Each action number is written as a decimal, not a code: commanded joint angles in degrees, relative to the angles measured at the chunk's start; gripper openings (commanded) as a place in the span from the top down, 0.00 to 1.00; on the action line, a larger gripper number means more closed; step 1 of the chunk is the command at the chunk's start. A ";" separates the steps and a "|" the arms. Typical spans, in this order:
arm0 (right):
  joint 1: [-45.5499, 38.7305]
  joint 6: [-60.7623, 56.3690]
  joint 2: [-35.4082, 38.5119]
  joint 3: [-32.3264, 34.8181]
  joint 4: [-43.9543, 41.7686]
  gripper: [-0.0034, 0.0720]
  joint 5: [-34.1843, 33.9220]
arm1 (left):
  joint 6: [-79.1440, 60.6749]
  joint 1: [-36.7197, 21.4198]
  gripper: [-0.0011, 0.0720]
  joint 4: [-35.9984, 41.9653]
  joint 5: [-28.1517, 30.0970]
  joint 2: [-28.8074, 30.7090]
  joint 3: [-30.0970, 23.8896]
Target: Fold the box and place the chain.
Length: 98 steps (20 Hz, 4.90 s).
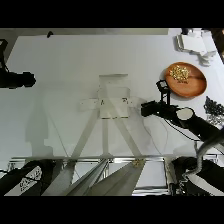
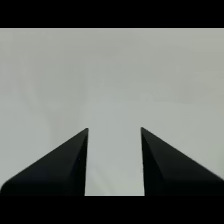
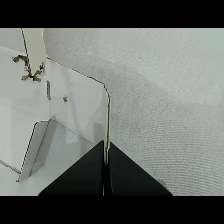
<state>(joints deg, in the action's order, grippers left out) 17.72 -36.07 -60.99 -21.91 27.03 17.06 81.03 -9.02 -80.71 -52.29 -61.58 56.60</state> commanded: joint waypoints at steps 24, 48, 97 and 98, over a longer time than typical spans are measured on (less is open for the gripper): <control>0.07 -0.02 0.04 0.04 -0.02 0.94 0.02 | -60.41 19.85 0.02 46.84 -23.89 -46.40 30.18; 0.07 -0.02 0.04 0.04 -0.02 0.94 0.02 | -60.67 24.35 0.96 46.80 -25.92 -51.36 30.18; 0.02 -0.02 25.83 -0.81 -2.84 0.26 -13.46 | -96.02 27.08 0.98 49.42 -10.49 -37.97 8.22; 0.02 -0.02 25.83 -0.81 -2.84 0.26 -13.46 | -96.04 27.08 0.98 49.42 -10.49 -38.34 8.22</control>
<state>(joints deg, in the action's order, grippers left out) 17.74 -36.10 -35.05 -22.68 24.18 3.53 -14.50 17.91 -31.64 -63.42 -98.48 64.84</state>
